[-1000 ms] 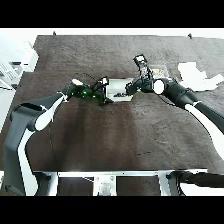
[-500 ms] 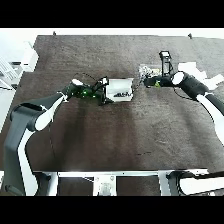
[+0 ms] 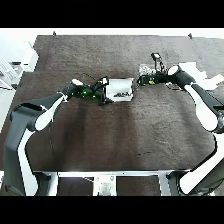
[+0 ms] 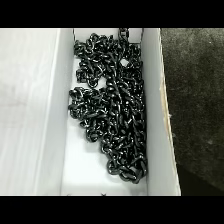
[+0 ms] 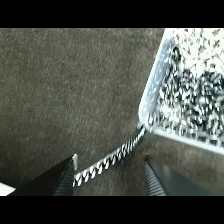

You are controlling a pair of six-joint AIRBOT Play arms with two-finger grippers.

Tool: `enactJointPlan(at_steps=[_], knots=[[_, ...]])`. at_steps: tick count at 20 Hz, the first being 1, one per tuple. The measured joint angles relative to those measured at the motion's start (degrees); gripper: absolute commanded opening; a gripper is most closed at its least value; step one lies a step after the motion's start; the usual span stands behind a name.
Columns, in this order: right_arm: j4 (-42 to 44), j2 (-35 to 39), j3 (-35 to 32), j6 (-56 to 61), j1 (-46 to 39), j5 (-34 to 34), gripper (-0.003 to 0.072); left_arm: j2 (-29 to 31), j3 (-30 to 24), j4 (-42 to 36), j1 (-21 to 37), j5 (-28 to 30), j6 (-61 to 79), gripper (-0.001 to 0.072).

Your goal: Fold the box and place the chain.

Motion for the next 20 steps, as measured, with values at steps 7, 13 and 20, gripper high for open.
enactJointPlan(at_steps=[7, 13, 20], knots=[[2.43, -2.75, 2.73, -6.38, 0.00, 1.49, 0.0205, 0.00, 0.00, 0.00, 0.00, 0.00, 0.00, 0.0327], [2.60, -2.47, 3.02, -9.38, -0.42, -0.07, 0.0006, 0.00, 0.00, -0.02, 0.00, 0.00, 0.02, 0.0327], [2.69, 8.92, 3.08, -4.42, -0.76, 1.84, 0.0007, 0.00, 0.00, -0.02, 0.00, 0.02, 0.00, 0.0328]])
